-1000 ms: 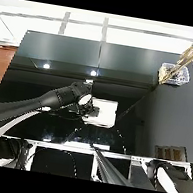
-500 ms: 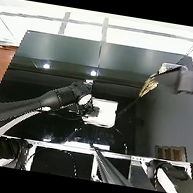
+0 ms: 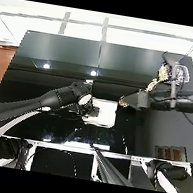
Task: Fold the box and place the chain.
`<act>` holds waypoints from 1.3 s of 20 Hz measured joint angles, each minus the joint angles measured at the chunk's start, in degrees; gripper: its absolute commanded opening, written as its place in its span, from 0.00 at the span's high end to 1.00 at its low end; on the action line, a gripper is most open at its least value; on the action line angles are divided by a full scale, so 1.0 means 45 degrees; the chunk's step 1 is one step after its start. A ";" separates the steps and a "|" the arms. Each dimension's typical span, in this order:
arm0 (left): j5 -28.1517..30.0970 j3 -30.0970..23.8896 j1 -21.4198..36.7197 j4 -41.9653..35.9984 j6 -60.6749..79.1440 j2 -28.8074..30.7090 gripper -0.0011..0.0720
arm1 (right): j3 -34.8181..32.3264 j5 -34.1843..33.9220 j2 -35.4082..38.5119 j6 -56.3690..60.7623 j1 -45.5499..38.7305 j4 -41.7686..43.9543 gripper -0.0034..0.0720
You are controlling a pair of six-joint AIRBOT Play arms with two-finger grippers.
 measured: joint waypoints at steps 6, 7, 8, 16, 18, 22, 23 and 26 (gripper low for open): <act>0.0053 0.0000 0.0000 0.0000 -0.0005 0.0000 0.95 | -0.0937 -0.1715 -0.0223 -0.0010 0.1481 0.0112 0.93; 0.0058 0.0000 0.0000 0.0000 0.0000 0.0000 0.95 | -0.0996 -0.1865 -0.0272 -0.0005 0.1627 -0.0010 0.93; 0.0058 0.0000 0.0000 0.0000 0.0000 0.0000 0.95 | -0.1035 -0.2045 -0.0316 0.0019 0.1729 -0.0131 0.93; 0.0102 0.0000 0.0000 0.0000 -0.0005 -0.0005 0.95 | -0.1069 -0.2599 -0.0617 0.0461 0.0612 -0.2234 0.39; 0.0131 0.0000 0.0000 0.0000 -0.0005 -0.0005 0.95 | -0.1059 -0.3555 -0.0733 0.0797 -0.0597 -0.3978 0.29; 0.0311 0.0000 0.0000 0.0000 -0.0005 0.0000 0.95 | -0.0957 -0.6630 -0.1894 0.2390 -0.1919 -0.7985 0.00; 0.0340 0.0000 0.0000 0.0000 -0.0005 0.0000 0.95 | -0.0806 -0.7266 -0.2429 0.2778 -0.2064 -0.8582 0.00; 0.0408 0.0000 0.0000 0.0000 -0.0005 0.0000 0.95 | 0.0355 -0.8223 -0.4653 0.4566 -0.2249 -1.0127 0.00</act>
